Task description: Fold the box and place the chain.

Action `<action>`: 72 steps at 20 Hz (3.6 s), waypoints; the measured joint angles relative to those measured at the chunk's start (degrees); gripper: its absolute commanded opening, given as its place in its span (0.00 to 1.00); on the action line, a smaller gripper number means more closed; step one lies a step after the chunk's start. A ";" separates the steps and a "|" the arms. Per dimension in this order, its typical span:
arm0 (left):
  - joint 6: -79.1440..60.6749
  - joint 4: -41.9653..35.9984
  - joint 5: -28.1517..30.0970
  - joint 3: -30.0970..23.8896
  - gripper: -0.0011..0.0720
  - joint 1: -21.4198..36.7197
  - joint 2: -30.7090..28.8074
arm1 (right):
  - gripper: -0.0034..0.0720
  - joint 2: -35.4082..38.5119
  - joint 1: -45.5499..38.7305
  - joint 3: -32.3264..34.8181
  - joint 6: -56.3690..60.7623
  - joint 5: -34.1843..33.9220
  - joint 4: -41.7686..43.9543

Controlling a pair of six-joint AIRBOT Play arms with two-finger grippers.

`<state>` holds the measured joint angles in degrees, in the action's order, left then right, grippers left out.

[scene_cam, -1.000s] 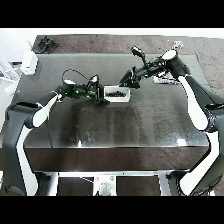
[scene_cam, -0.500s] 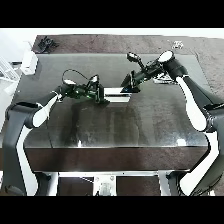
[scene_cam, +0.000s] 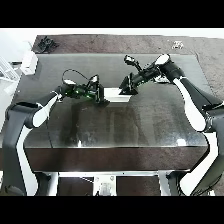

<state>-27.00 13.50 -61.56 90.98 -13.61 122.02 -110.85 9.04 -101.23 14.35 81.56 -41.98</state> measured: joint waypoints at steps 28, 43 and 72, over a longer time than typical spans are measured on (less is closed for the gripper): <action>0.00 -0.04 0.00 0.00 0.67 0.00 0.00 | 0.44 -0.61 0.15 0.50 -7.15 3.56 2.21; 0.00 -0.11 -0.02 0.00 0.67 0.00 0.00 | 0.43 3.52 -1.11 9.18 -16.87 -4.46 6.40; 0.00 -0.26 0.00 0.00 0.67 0.00 0.00 | 0.62 8.92 0.00 22.27 -29.81 -19.12 10.47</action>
<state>-27.00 13.23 -61.56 90.98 -13.61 122.02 -101.93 9.04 -78.96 -15.46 62.43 -31.51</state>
